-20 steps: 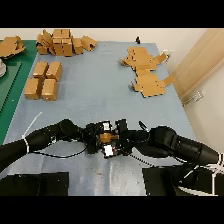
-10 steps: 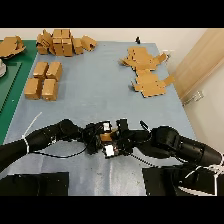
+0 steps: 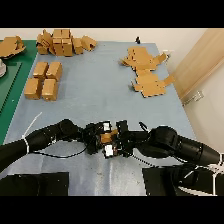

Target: Fold the box.

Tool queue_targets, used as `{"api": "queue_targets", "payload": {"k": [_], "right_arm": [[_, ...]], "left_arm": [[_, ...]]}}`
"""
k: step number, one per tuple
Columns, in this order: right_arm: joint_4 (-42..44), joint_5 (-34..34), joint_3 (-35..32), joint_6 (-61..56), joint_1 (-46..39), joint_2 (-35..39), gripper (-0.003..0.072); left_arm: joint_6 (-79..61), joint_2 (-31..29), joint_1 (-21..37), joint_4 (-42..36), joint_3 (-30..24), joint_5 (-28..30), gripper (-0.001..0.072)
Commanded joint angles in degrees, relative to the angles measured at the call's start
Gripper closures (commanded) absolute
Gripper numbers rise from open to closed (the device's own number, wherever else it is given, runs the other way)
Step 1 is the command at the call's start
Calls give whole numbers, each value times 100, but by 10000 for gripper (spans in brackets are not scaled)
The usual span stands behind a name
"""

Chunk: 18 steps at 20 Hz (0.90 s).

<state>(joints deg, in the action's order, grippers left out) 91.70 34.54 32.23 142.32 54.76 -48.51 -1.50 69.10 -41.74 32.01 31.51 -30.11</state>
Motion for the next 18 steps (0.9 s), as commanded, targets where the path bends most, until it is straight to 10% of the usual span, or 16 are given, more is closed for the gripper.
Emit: {"api": "queue_targets", "payload": {"k": [1, 12, 14, 18], "right_arm": [[306, 227, 0, 0, 2, -4, 666], [254, 275, 0, 0, 0, -9, 653], [258, 177, 2, 2, 0, -9, 401], [264, 44, 2, 2, 0, 2, 390]], "left_arm": [[2, 2, -4, 0, -2, 0, 193], [2, 2, -4, 0, -2, 0, 192], [2, 2, -4, 0, -2, 0, 193], [2, 2, -4, 0, -2, 2, 192]]}}
